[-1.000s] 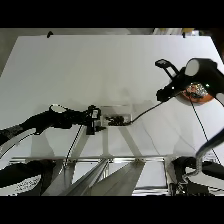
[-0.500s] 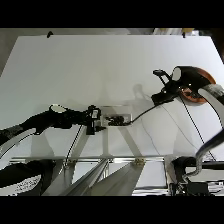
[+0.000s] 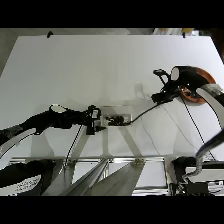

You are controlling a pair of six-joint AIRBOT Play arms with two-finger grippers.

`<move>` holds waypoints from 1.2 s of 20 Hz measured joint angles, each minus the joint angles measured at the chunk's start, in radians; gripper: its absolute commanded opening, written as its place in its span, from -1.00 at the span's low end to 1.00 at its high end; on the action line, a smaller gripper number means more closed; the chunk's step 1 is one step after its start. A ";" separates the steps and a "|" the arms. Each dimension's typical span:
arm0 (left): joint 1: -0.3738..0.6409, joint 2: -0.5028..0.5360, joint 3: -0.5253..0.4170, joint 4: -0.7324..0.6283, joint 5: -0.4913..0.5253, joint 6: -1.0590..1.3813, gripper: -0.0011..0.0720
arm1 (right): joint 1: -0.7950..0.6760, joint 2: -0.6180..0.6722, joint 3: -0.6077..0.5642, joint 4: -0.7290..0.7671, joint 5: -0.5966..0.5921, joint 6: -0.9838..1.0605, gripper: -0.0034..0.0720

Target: Fold the box and place the chain.

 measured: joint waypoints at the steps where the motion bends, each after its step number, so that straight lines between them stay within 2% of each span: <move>1: 0.000 0.000 0.000 0.000 0.000 0.000 -0.59 | 0.011 0.000 -0.002 -0.005 0.000 0.000 -0.74; 2: 0.000 0.000 0.000 0.000 0.000 0.000 -0.59 | 0.024 -0.001 -0.004 0.012 0.005 0.001 -0.86; 3: 0.000 0.000 0.000 0.000 0.000 0.000 -0.59 | 0.037 0.000 -0.005 0.013 0.009 0.000 -0.88; 9: 0.000 0.000 0.000 0.000 0.000 0.000 -0.59 | 0.091 0.093 -0.008 0.037 0.023 -0.005 -0.88; 17: 0.000 0.000 0.000 0.000 0.000 0.000 -0.59 | 0.161 0.438 -0.008 0.045 0.036 -0.012 -0.88; 21: 0.000 0.000 0.000 0.000 0.000 0.000 -0.59 | 0.242 0.598 -0.008 0.161 0.028 -0.032 -0.88; 24: 0.000 0.000 0.000 0.000 0.000 0.000 -0.59 | 0.310 0.662 -0.008 0.269 0.006 -0.055 -0.88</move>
